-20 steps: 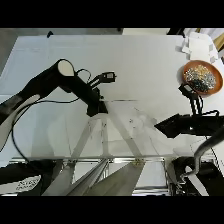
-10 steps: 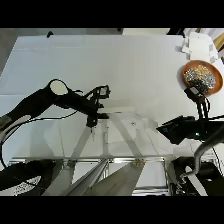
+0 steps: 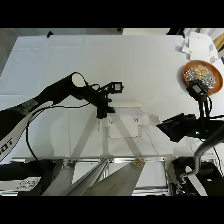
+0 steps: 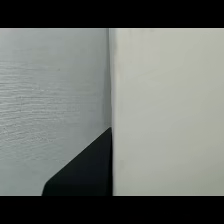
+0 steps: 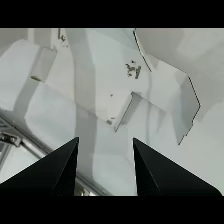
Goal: Fold the box and place the chain.
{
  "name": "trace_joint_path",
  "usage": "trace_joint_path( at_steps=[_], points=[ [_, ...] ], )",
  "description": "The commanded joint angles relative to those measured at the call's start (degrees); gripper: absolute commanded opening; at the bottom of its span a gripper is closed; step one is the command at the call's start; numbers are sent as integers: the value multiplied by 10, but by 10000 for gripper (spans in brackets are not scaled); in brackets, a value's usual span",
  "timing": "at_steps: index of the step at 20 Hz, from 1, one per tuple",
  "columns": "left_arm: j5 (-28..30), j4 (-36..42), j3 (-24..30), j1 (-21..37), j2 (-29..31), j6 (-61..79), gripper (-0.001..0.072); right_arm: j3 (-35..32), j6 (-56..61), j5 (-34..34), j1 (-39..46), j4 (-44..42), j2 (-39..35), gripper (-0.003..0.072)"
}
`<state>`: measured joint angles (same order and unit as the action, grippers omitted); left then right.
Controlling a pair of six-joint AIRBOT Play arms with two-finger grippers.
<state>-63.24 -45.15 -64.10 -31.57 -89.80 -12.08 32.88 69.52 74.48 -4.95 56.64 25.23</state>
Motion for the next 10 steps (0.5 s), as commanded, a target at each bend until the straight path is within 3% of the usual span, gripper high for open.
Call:
trace_joint_path(
  at_steps=[1,10],
  points=[
    [-29,-24,-34,1,-31,-12,0,1,-7,-14,0,1,-1,377],
    [5,-18,-34,0,-68,7,2,1,-10,-17,0,6,-1,377]
  ],
)
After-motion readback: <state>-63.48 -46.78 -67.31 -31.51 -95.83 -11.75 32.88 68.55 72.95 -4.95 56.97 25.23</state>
